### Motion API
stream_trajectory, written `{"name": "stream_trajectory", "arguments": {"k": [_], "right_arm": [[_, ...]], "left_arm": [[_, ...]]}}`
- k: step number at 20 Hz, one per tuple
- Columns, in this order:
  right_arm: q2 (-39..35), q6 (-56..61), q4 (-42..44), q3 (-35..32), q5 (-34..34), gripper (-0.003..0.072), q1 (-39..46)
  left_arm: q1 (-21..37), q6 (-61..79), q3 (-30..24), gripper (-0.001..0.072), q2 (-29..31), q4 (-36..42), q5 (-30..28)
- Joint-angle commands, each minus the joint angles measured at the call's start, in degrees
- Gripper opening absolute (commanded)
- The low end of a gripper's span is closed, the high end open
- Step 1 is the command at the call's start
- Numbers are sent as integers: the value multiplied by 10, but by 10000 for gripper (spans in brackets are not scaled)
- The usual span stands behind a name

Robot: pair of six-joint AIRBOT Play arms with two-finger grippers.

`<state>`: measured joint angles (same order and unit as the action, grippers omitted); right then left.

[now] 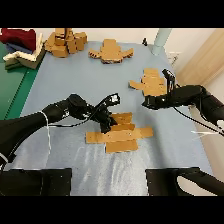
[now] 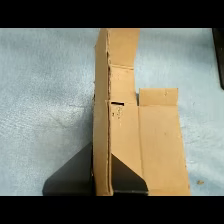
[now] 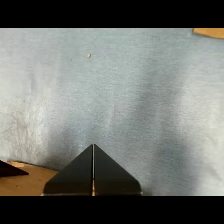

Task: Fold the box.

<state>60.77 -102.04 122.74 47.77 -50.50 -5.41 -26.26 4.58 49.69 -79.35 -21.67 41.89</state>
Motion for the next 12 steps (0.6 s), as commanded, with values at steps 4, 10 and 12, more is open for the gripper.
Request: {"name": "stream_trajectory", "arguments": {"k": [4,10,12], "right_arm": [[4,0,1,0,1,4,-1],[6,0,1,0,5,4,-1],[9,0,1,0,5,4,-1]], "left_arm": [[-5,10,-2,11,0,-28,-8],[-14,4,3,11,1,-42,8],[-16,3,3,11,1,-43,8]]}}
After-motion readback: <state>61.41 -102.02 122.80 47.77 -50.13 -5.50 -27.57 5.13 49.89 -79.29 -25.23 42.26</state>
